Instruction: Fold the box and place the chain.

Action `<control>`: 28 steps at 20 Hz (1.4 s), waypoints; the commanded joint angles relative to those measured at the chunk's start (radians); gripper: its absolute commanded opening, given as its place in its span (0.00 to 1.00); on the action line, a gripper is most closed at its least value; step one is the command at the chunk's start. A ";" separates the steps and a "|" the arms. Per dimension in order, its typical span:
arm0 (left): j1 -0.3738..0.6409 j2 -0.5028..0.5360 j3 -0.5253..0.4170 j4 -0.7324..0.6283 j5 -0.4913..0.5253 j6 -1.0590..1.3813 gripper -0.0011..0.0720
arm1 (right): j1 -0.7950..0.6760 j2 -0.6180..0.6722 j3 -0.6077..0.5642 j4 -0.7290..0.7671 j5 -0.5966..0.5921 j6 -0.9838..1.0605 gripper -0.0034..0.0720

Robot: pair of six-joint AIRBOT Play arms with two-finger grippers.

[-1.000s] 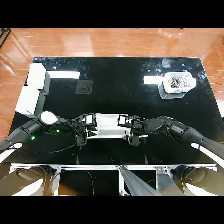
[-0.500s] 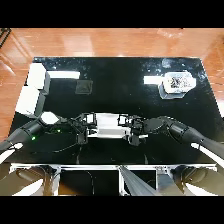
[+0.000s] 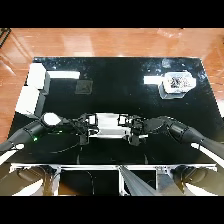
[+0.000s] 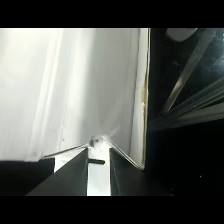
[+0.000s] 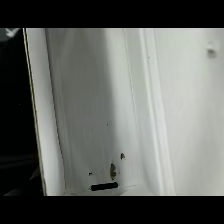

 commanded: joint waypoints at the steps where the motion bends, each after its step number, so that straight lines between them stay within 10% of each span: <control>1: -0.036 -0.012 0.000 -0.016 0.021 0.000 0.35 | 0.000 -0.001 0.000 0.001 0.000 0.000 0.07; 10: -0.044 -0.012 0.000 -0.016 0.066 -0.060 0.35 | 0.000 -0.001 0.000 0.001 0.000 0.000 0.07; 14: -0.045 -0.012 0.000 -0.016 0.063 -0.060 0.68 | 0.000 0.000 0.000 0.001 0.000 0.000 0.07; 17: -0.045 -0.012 0.000 -0.016 0.063 -0.060 0.43 | 0.000 0.000 0.000 0.001 0.000 0.000 0.07; 24: -0.044 -0.011 0.000 -0.016 0.063 -0.061 0.55 | 0.000 0.000 0.000 0.001 0.000 0.000 0.07; 25: -0.044 -0.011 0.000 -0.016 0.063 -0.064 0.49 | 0.000 0.000 0.000 0.001 0.000 0.000 0.07; 27: -0.039 0.010 0.002 0.018 0.060 -0.125 0.04 | 0.000 0.000 0.000 0.001 0.000 0.000 0.07; 28: -0.032 0.033 0.003 0.064 0.060 -0.192 0.04 | 0.000 0.000 0.000 0.001 0.000 0.000 0.07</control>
